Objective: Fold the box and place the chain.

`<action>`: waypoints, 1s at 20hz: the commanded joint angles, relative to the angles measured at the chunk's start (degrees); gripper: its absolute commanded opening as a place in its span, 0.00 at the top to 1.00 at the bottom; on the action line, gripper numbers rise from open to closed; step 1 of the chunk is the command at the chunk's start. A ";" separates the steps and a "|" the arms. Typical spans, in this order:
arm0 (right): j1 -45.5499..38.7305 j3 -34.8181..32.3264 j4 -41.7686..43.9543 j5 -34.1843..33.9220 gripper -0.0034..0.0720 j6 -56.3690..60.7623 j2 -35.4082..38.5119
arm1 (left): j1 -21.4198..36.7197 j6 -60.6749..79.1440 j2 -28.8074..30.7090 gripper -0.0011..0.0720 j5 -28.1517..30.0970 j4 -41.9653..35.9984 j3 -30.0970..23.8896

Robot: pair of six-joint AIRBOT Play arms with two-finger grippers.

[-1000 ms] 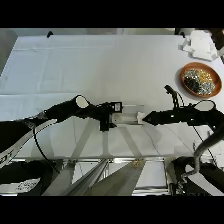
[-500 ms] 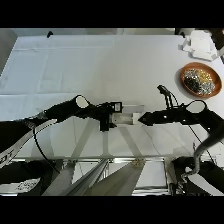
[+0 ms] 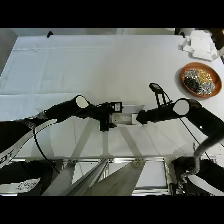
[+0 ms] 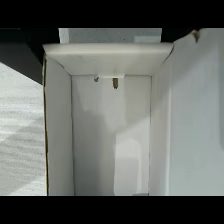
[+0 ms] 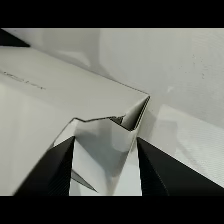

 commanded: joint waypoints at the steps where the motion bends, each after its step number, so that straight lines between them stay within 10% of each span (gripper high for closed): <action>1: 4.48 2.21 -8.02 0.48 0.37 11.41 -2.56 | -0.02 0.00 0.00 0.39 0.02 0.00 0.02; 17: 11.91 5.40 -23.43 -0.76 0.42 34.77 -9.92 | -0.02 0.00 0.02 0.39 0.02 0.00 0.02; 20: 12.13 5.40 -24.96 -0.52 0.65 34.75 -10.36 | -0.02 0.00 0.02 0.39 0.02 0.00 0.02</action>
